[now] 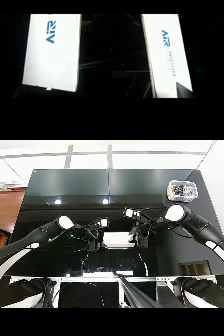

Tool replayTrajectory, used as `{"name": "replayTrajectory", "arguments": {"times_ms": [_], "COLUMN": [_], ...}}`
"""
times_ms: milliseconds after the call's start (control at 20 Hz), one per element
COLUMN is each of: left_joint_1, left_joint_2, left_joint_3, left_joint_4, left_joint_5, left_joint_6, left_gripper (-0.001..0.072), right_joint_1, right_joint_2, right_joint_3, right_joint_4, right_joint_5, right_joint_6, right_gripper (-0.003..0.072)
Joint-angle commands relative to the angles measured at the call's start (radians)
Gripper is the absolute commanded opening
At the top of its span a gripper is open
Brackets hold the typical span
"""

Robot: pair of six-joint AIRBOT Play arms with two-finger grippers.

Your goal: Fold the box and place the chain.

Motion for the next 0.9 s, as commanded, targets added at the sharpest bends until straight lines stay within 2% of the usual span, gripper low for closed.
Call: {"name": "replayTrajectory", "arguments": {"times_ms": [0,550,650,850], "left_joint_1": [-0.001,0.0,0.0,0.0], "left_joint_2": [0.001,0.001,0.001,0.001], "left_joint_3": [0.0,0.0,0.0,0.001], "left_joint_4": [0.0,0.0,0.0,0.0], "left_joint_5": [0.002,0.004,0.003,0.006], "left_joint_6": [-0.001,0.0,0.0,-0.001], "left_gripper": [0.037,0.0371,0.0371,0.0371], "right_joint_1": [0.0,0.008,0.005,-0.069], "right_joint_2": [0.006,0.002,0.015,0.073], "right_joint_3": [0.0,-0.024,-0.013,0.043], "right_joint_4": [-0.001,-0.023,-0.023,0.008], "right_joint_5": [0.006,-0.024,0.017,0.214], "right_joint_6": [0.008,0.053,0.138,0.431], "right_gripper": [0.0377,0.0377,0.0377,0.0376]}}
